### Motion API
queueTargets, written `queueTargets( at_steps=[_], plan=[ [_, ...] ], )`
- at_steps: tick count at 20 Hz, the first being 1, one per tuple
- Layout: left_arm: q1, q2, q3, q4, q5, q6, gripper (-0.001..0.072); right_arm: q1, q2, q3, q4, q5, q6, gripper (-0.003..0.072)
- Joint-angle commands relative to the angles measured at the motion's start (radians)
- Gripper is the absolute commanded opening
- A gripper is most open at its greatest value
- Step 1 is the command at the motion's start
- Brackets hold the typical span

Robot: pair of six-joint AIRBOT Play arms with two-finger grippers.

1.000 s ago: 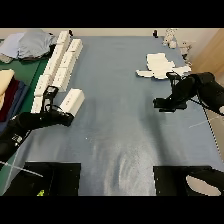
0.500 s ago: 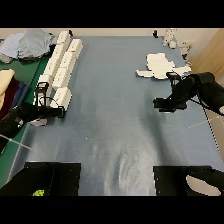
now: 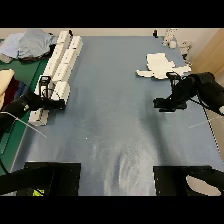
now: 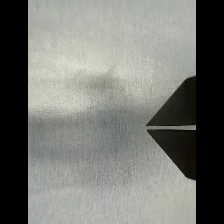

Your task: Fold the box.

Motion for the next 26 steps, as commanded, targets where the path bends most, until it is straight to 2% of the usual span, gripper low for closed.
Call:
queueTargets(
  at_steps=[1, 6, 10, 16, 26],
  plan=[
    [-0.001, -0.085, 0.087, 0.001, 0.013, 0.018, 0.0474, 0.0, 0.0, 0.001, 0.001, 0.0, 0.0, 0.0037],
    [-0.001, -0.19, 0.214, 0.001, 0.029, 0.018, 0.0474, 0.0, 0.0, 0.001, 0.001, 0.001, 0.0, 0.0037],
    [-0.001, -0.245, 0.277, 0.001, 0.031, 0.017, 0.0474, 0.0, 0.0, 0.001, 0.001, 0.0, 0.0, 0.0037],
    [-0.001, -0.282, 0.292, 0.001, 0.113, 0.017, 0.0474, 0.0, 0.0, 0.001, 0.001, 0.0, 0.0, 0.0037],
    [-0.001, -0.282, 0.292, -0.051, 0.097, 0.003, 0.0475, 0.0, 0.0, 0.001, 0.001, 0.0, 0.0, 0.0038]
  ],
)
